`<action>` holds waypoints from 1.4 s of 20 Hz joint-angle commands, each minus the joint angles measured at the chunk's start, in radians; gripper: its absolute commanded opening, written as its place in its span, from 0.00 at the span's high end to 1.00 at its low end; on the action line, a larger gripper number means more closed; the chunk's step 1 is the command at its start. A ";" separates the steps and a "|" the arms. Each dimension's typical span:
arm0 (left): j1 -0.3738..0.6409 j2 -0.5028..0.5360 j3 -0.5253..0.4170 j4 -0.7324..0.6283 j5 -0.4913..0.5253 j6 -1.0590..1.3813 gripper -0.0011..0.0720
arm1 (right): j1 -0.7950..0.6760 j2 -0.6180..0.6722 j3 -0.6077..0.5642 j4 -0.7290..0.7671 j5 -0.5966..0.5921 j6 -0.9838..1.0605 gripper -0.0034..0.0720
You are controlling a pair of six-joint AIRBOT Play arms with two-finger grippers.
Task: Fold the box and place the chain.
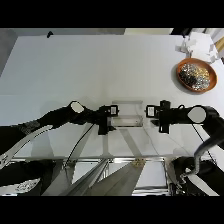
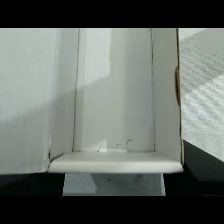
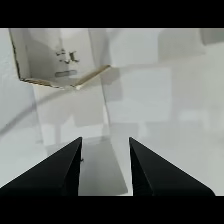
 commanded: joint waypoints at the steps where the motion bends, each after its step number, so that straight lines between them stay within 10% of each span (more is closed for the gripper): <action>1: 0.000 0.001 -0.001 0.000 0.000 0.000 0.58 | 0.001 -0.040 -0.009 0.109 -0.006 -0.231 0.61; 9: 0.000 0.001 -0.001 0.000 -0.001 0.000 0.58 | 0.055 -0.127 -0.009 0.181 -0.029 -0.291 0.63; 13: 0.000 0.001 -0.001 0.000 0.000 0.000 0.58 | 0.082 -0.145 -0.009 0.185 -0.061 -0.290 0.82; 24: 0.000 0.001 -0.001 0.000 0.000 0.000 0.58 | 0.106 -0.160 -0.009 0.341 -0.084 -0.291 0.80; 28: 0.000 0.001 -0.001 0.000 -0.001 0.000 0.58 | 0.125 -0.206 -0.009 0.341 -0.109 -0.291 0.63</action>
